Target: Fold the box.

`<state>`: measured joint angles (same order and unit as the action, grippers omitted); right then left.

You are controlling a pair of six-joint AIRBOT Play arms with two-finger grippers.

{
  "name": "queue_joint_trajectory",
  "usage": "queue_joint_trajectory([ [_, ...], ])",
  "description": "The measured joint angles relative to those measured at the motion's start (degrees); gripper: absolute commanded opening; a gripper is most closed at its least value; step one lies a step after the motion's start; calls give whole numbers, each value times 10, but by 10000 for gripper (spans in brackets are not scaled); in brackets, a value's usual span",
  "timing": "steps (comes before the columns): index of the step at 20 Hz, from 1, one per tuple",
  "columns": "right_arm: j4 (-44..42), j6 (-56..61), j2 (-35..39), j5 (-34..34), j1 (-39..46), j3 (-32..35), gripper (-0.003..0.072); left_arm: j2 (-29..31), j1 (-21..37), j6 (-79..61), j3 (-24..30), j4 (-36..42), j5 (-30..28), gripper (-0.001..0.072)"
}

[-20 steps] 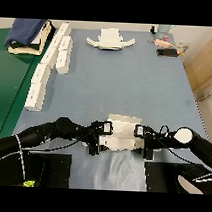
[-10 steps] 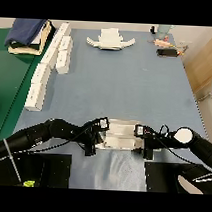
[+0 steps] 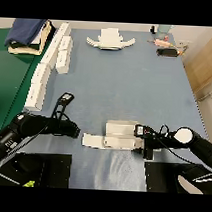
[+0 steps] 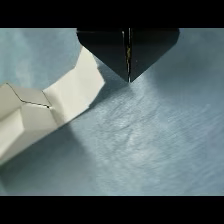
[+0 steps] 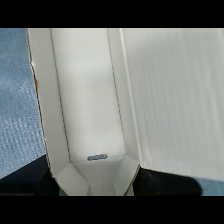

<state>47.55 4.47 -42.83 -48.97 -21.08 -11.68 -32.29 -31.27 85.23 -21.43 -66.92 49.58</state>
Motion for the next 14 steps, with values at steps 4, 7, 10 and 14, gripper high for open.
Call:
queue_joint_trajectory([
  [4, 0, 0, 0, 0, 0, 0, 516, -22, 41, 46, 33, 54, 9, 15],
  [7, 0, 0, 0, 0, 0, 0, 516, -41, 24, 37, 56, 129, -23, 15],
  [10, 0, 0, 0, 0, 0, 0, 516, -50, -23, 39, 66, 174, -61, 15],
  [14, 0, 0, 0, 0, 0, 0, 516, -54, -90, 71, 73, 197, -110, 16],
])
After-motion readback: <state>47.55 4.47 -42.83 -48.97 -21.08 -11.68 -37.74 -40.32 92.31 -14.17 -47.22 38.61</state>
